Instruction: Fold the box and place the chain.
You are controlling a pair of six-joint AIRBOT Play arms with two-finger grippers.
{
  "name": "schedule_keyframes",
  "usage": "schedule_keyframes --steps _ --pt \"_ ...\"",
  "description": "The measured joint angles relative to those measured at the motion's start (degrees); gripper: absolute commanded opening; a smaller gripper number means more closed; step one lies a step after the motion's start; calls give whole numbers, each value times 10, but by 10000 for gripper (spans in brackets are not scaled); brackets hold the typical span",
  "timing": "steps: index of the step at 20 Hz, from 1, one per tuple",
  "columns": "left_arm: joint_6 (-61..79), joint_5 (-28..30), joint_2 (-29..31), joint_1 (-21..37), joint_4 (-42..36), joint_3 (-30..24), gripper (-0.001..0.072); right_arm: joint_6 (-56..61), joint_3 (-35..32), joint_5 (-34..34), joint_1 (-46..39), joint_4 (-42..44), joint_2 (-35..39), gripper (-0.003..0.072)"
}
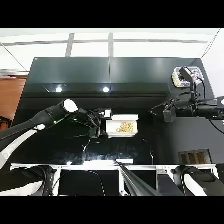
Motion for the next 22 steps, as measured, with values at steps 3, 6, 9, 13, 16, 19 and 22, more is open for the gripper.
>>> schedule_keyframes --steps 3,6,9,13,16,19,22 --pt "-3 3 0 -2 0 0 483 12 -13 -27 2 -1 -2 686" --pt "-4 7 0 -2 0 0 483 32 -20 -75 28 -3 -9 711" --pt "-5 10 0 -2 0 0 483 42 -16 -150 82 -9 -28 710" --pt "-6 12 0 -2 0 0 485 36 6 -212 137 -40 -95 665" --pt "-6 12 0 -2 0 0 484 -58 13 -201 159 -51 -131 666" --pt "-6 12 0 -2 0 0 484 -174 16 -145 169 -56 -143 666" --pt "-6 11 0 -2 0 0 484 -241 17 -98 173 -58 -146 666"
